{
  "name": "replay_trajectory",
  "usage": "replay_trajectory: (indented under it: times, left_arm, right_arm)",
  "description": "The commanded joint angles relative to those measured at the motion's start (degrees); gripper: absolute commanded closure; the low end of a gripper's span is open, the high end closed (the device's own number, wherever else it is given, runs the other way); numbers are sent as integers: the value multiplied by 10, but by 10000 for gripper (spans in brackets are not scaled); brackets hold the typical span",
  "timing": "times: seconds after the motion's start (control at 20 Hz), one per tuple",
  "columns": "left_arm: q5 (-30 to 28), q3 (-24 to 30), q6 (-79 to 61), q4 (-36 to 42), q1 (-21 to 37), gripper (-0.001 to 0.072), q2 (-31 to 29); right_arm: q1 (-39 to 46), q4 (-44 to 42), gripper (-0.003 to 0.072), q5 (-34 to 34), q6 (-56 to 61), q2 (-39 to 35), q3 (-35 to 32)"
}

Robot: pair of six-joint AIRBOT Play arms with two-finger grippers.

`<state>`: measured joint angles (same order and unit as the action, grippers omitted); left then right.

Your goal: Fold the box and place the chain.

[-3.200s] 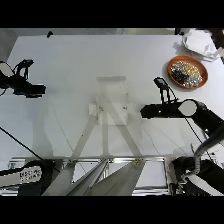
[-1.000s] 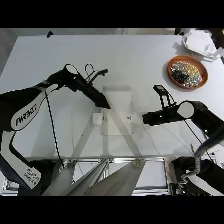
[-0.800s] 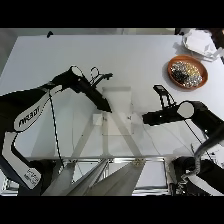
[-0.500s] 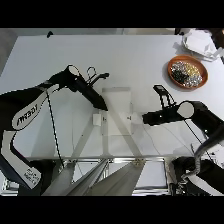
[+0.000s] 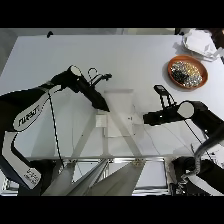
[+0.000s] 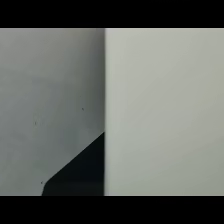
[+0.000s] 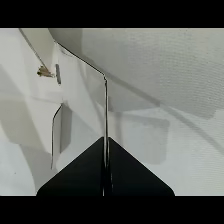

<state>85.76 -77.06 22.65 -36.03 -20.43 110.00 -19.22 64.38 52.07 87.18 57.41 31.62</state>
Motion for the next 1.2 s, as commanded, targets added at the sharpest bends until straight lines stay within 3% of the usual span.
replay_trajectory:
  times: [0.0,0.05,0.2,0.3,0.4,0.55,0.8,0.9,1.05,1.15]
  left_arm:
    - [-13,0,-21,0,-7,711,-1]
    - [-14,0,-21,-8,-7,712,-6]
    - [-31,0,-24,-43,-8,716,-44]
    - [-40,0,-32,-52,-9,718,-83]
    - [-56,3,-32,-64,-11,719,-131]
    - [-110,55,-44,-65,-12,719,-229]
    - [-229,242,-95,-41,-24,715,-392]
    - [-228,279,-123,-37,-44,709,-416]
    - [-219,281,-122,-96,-75,707,-405]
    - [-237,281,-108,-67,-89,707,-397]
  right_arm:
    - [0,-5,673,2,0,0,1]
    - [0,-5,666,11,0,-1,6]
    - [0,-4,546,42,0,-16,34]
    - [0,2,414,71,0,-37,62]
    - [0,21,346,110,0,-69,88]
    - [0,61,346,150,0,-137,103]
    - [0,72,348,183,0,-243,103]
    - [0,74,349,183,0,-263,103]
    - [0,74,349,184,0,-264,103]
    - [0,74,349,184,0,-264,103]
